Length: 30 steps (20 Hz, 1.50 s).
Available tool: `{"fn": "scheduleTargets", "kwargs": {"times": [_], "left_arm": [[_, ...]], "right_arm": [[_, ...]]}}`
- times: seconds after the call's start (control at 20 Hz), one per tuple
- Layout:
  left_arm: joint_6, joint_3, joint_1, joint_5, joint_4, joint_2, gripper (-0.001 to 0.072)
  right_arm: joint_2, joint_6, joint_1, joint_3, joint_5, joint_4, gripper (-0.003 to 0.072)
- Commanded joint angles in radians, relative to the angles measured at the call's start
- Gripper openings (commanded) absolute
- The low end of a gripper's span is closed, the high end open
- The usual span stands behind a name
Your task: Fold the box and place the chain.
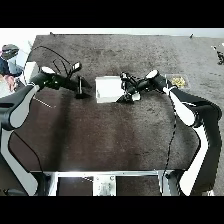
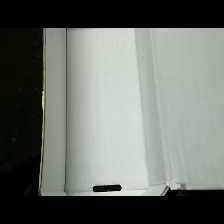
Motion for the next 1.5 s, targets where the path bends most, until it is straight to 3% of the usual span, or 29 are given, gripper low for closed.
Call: {"fn": "scheduleTargets", "kwargs": {"times": [0.0,0.2,0.9,1.45], "left_arm": [[0.131,-0.005,-0.003,-0.010,-0.019,-0.021,0.0698],[0.190,-0.005,-0.018,0.002,-0.083,-0.031,0.0697],[0.217,-0.002,-0.055,0.003,-0.083,-0.085,0.0695],[0.234,-0.002,-0.096,0.115,-0.111,-0.117,0.0695]], "right_arm": [[0.000,0.000,0.000,0.000,0.000,0.000,0.0410],[0.000,0.000,0.000,0.000,0.000,0.000,0.0410],[0.000,0.000,0.000,0.000,0.000,0.000,0.0410],[0.000,0.000,0.000,0.000,0.000,0.000,0.0410]]}}
